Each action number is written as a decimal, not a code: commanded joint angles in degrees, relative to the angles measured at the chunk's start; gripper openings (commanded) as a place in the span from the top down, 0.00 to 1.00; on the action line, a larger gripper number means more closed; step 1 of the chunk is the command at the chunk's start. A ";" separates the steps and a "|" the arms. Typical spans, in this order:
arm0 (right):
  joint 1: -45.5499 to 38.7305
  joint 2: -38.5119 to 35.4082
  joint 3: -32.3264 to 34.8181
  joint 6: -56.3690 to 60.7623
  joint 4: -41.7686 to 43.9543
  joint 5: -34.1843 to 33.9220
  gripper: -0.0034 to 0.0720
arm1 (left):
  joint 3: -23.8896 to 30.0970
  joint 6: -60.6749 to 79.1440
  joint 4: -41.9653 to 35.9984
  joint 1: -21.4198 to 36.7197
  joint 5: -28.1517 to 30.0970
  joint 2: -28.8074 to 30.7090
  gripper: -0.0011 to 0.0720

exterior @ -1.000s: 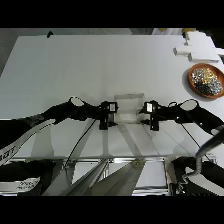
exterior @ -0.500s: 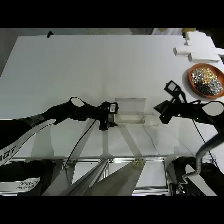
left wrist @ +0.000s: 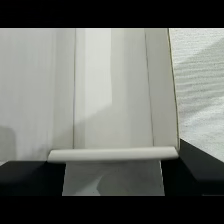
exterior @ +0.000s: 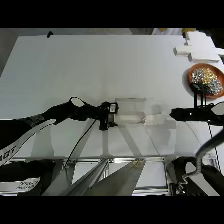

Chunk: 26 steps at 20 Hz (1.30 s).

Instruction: Fold the box and place the chain.

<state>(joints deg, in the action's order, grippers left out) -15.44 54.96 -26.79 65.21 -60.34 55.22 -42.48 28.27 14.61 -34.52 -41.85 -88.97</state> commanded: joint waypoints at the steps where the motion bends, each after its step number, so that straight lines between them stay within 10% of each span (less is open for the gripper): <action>1: -0.79 5.90 -0.04 0.31 7.50 4.42 0.93 | -0.02 -0.02 0.00 0.02 0.02 0.00 0.89; 14: 7.52 11.72 -0.04 -8.74 20.72 4.90 0.93 | -0.02 -0.02 -0.02 0.02 0.02 0.00 0.89; 26: 7.54 5.68 -0.04 -8.24 23.61 8.09 0.69 | -0.02 -0.02 0.00 0.02 0.02 0.00 0.89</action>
<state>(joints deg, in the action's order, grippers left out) -7.97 63.37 -26.79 56.64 -37.41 63.35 -42.48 28.23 14.59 -34.50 -41.80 -88.97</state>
